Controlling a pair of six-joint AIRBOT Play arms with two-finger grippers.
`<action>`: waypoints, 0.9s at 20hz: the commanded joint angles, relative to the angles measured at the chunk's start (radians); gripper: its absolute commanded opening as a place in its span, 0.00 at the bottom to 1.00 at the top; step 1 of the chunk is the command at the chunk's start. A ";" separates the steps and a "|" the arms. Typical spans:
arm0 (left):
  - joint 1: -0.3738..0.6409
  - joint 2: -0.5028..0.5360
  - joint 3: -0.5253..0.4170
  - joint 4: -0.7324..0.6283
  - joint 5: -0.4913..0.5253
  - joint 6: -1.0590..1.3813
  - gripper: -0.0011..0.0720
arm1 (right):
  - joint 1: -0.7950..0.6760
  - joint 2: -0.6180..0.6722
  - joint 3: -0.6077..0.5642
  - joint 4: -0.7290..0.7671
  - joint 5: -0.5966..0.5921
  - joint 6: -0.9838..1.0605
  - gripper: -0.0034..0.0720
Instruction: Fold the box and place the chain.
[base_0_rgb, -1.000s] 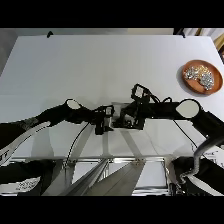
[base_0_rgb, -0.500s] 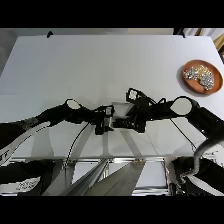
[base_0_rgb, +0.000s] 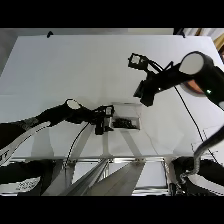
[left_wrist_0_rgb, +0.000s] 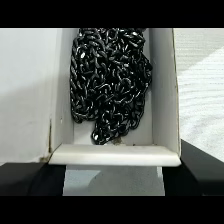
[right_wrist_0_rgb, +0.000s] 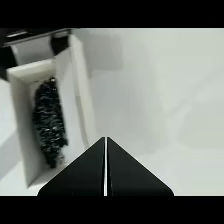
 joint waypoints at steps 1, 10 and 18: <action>0.001 0.000 0.000 0.000 0.000 0.000 0.30 | 0.012 -0.167 0.041 0.001 -0.029 0.008 0.06; 0.001 0.000 0.000 0.000 0.000 0.000 0.30 | 0.119 -0.177 -0.023 0.156 0.021 -0.103 0.06; 0.001 0.000 0.000 0.000 0.000 0.000 0.30 | 0.146 -0.009 -0.228 0.141 -0.115 -0.132 0.38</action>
